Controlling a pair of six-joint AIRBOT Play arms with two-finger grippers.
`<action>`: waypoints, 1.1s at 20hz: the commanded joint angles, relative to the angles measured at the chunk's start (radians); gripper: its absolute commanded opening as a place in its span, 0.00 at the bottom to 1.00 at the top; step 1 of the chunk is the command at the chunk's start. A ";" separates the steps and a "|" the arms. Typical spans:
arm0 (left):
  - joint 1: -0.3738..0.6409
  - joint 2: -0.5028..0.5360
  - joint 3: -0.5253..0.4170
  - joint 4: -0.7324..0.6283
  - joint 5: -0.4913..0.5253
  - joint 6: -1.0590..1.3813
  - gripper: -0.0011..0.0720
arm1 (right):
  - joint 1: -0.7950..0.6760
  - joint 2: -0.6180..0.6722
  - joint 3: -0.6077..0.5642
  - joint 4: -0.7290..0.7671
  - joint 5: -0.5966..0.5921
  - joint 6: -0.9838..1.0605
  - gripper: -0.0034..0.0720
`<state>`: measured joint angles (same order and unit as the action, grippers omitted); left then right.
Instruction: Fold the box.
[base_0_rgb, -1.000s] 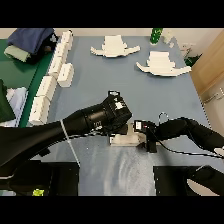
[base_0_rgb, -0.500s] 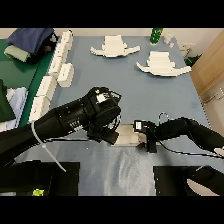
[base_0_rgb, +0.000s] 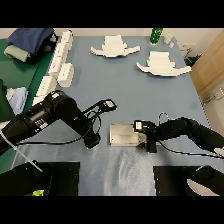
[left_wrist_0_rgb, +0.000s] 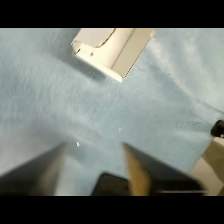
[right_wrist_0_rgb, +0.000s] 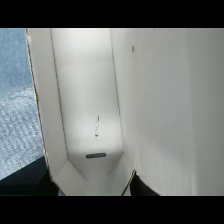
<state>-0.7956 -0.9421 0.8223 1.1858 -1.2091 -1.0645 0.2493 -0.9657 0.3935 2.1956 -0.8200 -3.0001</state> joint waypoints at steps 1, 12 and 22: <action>0.134 0.034 -0.152 -0.219 0.240 0.558 0.97 | 0.000 0.001 0.000 0.000 0.000 0.000 0.72; 0.153 -0.124 -0.339 -0.702 0.496 1.244 0.97 | 0.000 0.001 0.000 0.000 0.000 0.000 0.72; 0.134 -0.206 -0.339 -0.730 0.539 1.286 0.97 | 0.000 0.001 0.000 0.000 0.000 0.000 0.72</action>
<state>-0.6483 -1.1362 0.4835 0.4755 -0.6949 0.2008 0.2493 -0.9657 0.3935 2.1956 -0.8204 -3.0005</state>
